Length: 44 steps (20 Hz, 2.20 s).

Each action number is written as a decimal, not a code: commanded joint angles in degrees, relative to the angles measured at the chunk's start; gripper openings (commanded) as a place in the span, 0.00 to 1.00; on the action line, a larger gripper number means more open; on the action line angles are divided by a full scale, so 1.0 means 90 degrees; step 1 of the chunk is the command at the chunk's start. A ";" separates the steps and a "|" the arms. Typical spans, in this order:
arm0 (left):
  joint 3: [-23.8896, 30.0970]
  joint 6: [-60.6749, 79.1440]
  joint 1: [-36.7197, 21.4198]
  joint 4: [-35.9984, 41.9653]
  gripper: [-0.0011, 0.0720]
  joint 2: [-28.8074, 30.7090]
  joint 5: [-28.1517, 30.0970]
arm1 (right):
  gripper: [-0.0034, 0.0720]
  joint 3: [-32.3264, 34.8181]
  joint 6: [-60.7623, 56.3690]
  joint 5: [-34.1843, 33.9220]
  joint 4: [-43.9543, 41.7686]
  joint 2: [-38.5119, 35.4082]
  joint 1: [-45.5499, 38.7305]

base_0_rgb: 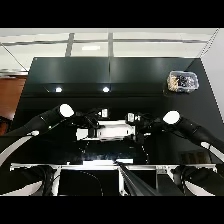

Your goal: Fold the box and place the chain.

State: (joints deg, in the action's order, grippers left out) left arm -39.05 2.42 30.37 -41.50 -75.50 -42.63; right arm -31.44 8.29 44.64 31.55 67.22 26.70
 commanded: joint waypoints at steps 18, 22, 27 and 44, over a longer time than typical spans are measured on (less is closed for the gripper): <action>-0.0007 -0.0019 0.0002 0.0002 0.05 -0.0002 0.0019 | 0.90 0.0005 0.0449 -0.0277 0.0163 0.0593 0.0104; -0.0007 -0.0022 0.0002 0.0024 0.05 -0.0002 0.0017 | 0.90 0.0005 0.0442 -0.0299 0.0163 0.0593 0.0104; -0.0007 -0.0027 0.0002 0.0024 0.05 -0.0002 0.0007 | 0.70 0.0005 0.0442 -0.0299 0.0160 0.0593 0.0104; 0.0262 -0.4427 -0.0784 -0.0318 0.05 0.2336 -0.2645 | 0.70 0.0005 0.0440 -0.0299 0.0160 0.0593 0.0104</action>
State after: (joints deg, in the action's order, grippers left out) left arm -38.17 -32.14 23.05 -56.51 -55.90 -64.36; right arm -31.44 12.25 41.95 33.01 72.53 27.64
